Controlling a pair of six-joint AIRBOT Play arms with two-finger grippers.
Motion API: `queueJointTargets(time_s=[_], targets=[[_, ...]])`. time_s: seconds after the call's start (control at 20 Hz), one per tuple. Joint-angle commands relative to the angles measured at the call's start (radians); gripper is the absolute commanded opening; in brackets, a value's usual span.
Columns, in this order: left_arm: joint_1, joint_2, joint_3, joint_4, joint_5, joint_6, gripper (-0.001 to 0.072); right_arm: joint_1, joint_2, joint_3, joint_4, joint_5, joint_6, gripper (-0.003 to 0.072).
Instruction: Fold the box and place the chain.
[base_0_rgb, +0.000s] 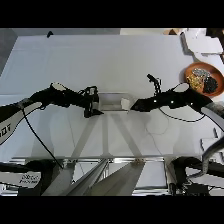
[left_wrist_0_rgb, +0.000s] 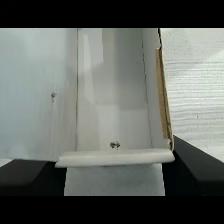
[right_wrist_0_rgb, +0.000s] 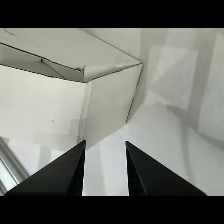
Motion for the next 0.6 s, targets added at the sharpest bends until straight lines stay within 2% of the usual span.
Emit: queueJointTargets(time_s=[0.0, 0.15, 0.3, 0.55], targets=[[0.0, 0.0, 0.0, 0.0, 0.0, 0.0, 0.0276, 0.02, 0.034, 0.0, 0.002, -0.018, 0.014, 0.0277], [0.0, 0.0, 0.0, 0.0, 0.0, 0.0, 0.0276, 0.035, 0.048, 0.0, 0.003, -0.025, 0.016, 0.0278], [0.0, 0.0, 0.0, 0.0, 0.0, 0.0, 0.0276, 0.066, 0.048, 0.0, -0.002, -0.069, 0.057, 0.0387], [0.0, 0.0, 0.0, 0.0, 0.0, 0.0, 0.0276, 0.127, 0.048, 0.0, -0.023, -0.162, 0.113, 0.04]])
